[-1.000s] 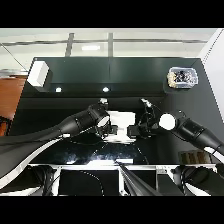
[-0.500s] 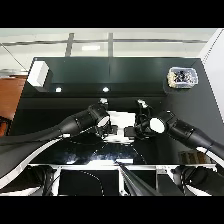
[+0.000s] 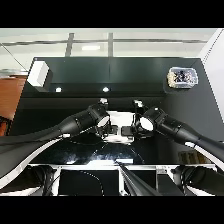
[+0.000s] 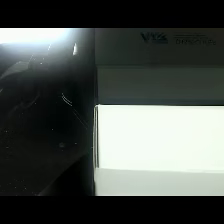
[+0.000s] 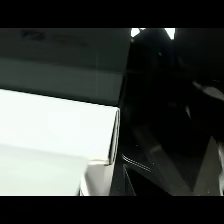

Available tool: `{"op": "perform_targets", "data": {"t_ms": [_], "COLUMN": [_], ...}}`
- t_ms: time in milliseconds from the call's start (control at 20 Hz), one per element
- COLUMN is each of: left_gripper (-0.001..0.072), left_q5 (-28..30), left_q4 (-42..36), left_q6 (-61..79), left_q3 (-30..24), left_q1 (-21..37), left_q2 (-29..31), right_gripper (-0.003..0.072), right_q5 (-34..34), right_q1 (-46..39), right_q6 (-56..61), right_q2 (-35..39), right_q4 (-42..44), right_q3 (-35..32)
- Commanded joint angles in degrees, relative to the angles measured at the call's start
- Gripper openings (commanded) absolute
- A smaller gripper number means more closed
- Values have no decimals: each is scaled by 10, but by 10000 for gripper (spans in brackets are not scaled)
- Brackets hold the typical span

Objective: Fold the box and place the chain.

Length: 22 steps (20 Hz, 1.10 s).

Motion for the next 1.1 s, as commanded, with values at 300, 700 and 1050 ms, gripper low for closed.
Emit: {"op": "perform_targets", "data": {"t_ms": [300, 700, 1050], "left_gripper": [32, 31, 32], "left_q5": [0, 0, 0], "left_q4": [0, 0, 0], "left_q6": [0, 0, 0], "left_q3": [0, 0, 0], "left_q1": [0, 0, 0], "left_q2": [0, 0, 0], "right_gripper": [219, 190, 130], "right_q5": [0, -12, -21], "right_q1": [5, 5, 5], "right_q6": [31, 35, 35], "right_q2": [-23, -39, -40], "right_q4": [-6, -8, -9], "right_q3": [9, 11, 11]}}
